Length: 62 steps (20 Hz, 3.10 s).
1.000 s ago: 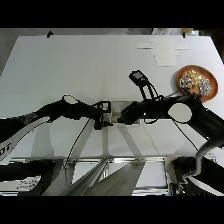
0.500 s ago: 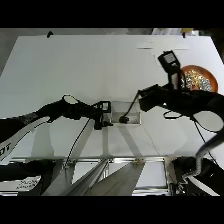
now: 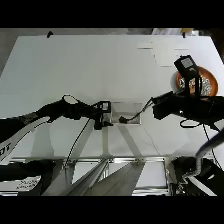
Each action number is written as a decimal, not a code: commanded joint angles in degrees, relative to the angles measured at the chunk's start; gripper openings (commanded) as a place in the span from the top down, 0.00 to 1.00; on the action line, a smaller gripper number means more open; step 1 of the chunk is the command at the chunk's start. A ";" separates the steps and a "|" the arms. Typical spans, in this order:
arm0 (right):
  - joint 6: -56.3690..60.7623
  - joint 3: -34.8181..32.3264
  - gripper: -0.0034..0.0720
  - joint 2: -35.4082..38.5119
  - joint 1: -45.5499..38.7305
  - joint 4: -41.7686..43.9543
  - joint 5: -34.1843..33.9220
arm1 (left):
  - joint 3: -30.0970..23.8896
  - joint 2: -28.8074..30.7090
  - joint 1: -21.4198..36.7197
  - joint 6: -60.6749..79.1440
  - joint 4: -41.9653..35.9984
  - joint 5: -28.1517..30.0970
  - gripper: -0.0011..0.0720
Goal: Fold the box and place the chain.
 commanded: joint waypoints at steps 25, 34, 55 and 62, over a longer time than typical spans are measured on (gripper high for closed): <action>-4.20 8.26 0.71 -18.32 5.79 6.75 -6.95 | -0.02 0.02 0.04 0.00 0.00 0.00 0.95; -4.94 11.32 0.94 -25.68 -17.55 -4.35 6.80 | -0.02 0.00 0.04 0.00 0.00 0.02 0.95; -0.22 8.52 0.53 -46.99 -19.89 -8.07 1.51 | -0.02 0.00 0.04 0.02 0.00 0.02 0.95; -3.52 8.52 0.94 -44.63 -19.71 -9.18 4.63 | -0.02 0.00 0.04 0.00 0.00 0.02 0.95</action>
